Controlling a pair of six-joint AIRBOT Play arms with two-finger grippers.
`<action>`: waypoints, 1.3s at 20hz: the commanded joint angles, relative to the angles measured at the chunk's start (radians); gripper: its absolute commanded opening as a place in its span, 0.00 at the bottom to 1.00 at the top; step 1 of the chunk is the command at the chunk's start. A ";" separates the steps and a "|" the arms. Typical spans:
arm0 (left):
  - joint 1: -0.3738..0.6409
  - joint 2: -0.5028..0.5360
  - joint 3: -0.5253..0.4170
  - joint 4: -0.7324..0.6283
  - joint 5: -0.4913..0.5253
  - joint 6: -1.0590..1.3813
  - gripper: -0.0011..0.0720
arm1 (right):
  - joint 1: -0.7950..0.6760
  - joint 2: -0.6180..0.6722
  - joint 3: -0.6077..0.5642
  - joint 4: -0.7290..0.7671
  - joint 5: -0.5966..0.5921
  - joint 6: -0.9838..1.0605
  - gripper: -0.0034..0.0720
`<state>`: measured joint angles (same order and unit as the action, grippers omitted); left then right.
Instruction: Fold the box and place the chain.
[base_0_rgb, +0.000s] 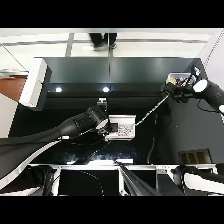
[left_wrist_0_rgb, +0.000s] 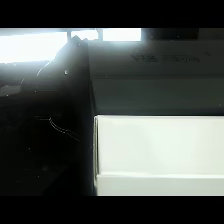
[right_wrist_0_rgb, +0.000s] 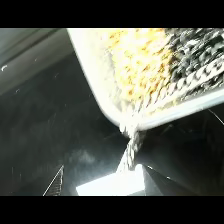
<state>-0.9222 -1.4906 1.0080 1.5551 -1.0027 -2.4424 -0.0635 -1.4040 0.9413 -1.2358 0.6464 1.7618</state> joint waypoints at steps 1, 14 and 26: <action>0.001 0.000 0.000 0.000 0.000 0.000 0.06 | 0.013 -0.031 0.000 -0.083 -0.083 0.083 0.75; 0.001 0.000 0.000 0.000 0.000 0.000 0.06 | 0.047 -0.056 0.012 -0.128 -0.049 0.118 0.10; 0.001 0.000 0.000 0.000 0.000 0.000 0.06 | 0.020 0.347 0.260 -0.130 0.321 -0.122 0.10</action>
<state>-0.9222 -1.4906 1.0080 1.5551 -1.0027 -2.4424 -0.0395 -1.1522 1.1194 -1.3666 0.8520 1.6939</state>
